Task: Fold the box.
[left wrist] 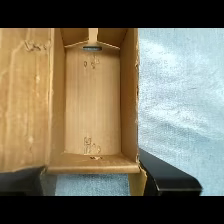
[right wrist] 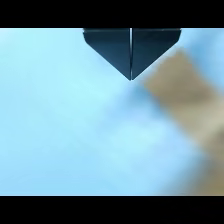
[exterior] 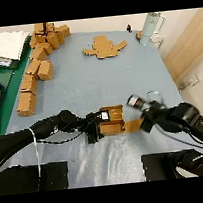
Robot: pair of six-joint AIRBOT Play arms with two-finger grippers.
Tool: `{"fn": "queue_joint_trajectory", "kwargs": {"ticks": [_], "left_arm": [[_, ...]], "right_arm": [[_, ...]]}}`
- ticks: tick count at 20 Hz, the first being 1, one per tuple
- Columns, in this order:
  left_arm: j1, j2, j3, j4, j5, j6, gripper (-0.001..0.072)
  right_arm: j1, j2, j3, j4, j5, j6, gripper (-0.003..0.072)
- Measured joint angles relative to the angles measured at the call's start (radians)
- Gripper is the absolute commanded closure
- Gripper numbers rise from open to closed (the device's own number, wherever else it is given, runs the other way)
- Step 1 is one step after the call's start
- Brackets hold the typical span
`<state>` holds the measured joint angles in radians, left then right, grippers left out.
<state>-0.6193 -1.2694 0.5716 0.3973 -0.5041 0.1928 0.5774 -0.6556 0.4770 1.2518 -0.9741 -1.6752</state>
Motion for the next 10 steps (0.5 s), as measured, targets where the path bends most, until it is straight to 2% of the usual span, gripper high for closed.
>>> {"fn": "queue_joint_trajectory", "kwargs": {"ticks": [2,4,6,10], "left_arm": [[0.0,0.0,0.0,0.0,0.0,0.0,0.0197],[0.0,0.0,0.0,0.0,0.0,-0.001,0.0197],[0.0,0.0,0.0,0.0,0.0,-0.001,0.0196],[0.0,0.0,0.0,0.0,0.0,-0.002,0.0197]], "right_arm": [[-0.071,0.005,-0.009,-0.054,-0.049,0.24,0.0681],[-0.14,-0.019,-0.032,0.03,-0.049,0.346,0.0681],[-0.176,-0.064,-0.055,0.21,-0.007,0.336,0.0681],[-0.181,-0.137,-0.075,0.557,0.077,0.192,0.068]]}}
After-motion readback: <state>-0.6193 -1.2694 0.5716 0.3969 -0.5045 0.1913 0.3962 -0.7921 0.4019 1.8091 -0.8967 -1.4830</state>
